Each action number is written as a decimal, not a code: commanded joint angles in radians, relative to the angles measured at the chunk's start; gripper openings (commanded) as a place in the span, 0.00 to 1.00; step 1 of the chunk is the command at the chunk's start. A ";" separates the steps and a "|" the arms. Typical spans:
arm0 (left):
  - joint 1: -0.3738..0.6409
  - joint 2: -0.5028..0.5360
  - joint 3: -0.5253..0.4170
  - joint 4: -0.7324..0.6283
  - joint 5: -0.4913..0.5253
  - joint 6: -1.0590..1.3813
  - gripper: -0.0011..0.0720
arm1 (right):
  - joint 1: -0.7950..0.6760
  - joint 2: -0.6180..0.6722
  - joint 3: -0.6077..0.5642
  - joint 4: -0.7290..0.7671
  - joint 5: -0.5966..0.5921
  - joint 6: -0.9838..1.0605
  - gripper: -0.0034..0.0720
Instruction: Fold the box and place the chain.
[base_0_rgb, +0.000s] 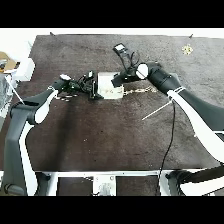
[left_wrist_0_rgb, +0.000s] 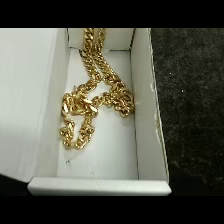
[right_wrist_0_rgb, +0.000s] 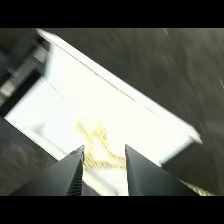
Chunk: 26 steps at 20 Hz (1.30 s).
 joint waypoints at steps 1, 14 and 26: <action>0.000 0.000 0.000 0.000 0.000 0.000 0.49 | -0.104 0.062 -0.059 0.001 0.143 0.076 0.45; 0.000 0.000 0.000 0.000 0.000 0.000 0.49 | -0.430 0.046 -0.461 0.252 -0.409 0.283 0.45; 0.000 0.000 0.000 0.000 -0.001 0.000 0.49 | -0.375 -0.067 -0.366 0.364 -0.440 0.258 0.05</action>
